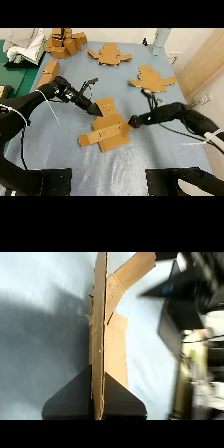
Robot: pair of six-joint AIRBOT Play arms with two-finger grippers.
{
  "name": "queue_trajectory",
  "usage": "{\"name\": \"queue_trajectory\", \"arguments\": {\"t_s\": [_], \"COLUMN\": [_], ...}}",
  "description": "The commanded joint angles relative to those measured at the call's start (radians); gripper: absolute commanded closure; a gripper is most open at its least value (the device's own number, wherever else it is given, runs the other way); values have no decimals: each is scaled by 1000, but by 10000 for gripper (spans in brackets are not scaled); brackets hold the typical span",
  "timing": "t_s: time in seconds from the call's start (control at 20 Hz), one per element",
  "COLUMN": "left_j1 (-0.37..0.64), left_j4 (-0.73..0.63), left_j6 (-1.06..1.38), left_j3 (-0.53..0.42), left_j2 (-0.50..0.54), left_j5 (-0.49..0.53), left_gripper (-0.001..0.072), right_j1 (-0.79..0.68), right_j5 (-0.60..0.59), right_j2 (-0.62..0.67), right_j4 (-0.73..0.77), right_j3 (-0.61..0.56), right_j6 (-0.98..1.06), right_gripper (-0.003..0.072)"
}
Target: Fold the box.
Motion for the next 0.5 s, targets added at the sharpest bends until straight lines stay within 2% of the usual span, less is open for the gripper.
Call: {"name": "queue_trajectory", "arguments": {"t_s": [0.0, 0.05, 0.1, 0.25, 0.35, 0.45], "left_j1": [-69, -100, -130, -223, -272, -311], "left_j4": [17, 18, 18, 18, 4, -23], "left_j6": [100, 138, 166, 270, 360, 464], "left_j3": [5, 5, 4, -27, -91, -156], "left_j2": [53, 73, 93, 169, 226, 256], "left_j5": [110, 130, 147, 239, 357, 422], "left_gripper": [703, 703, 703, 704, 704, 703], "right_j1": [-95, -111, -120, -121, -121, -120], "right_j5": [-32, -34, -31, -22, -21, -20], "right_j2": [1, 1, 1, 0, -3, -6], "right_j4": [-121, -121, -121, -119, -119, -120], "right_j3": [121, 152, 177, 195, 194, 194], "right_j6": [157, 168, 181, 192, 208, 209], "right_gripper": [215, 367, 470, 471, 471, 471]}}
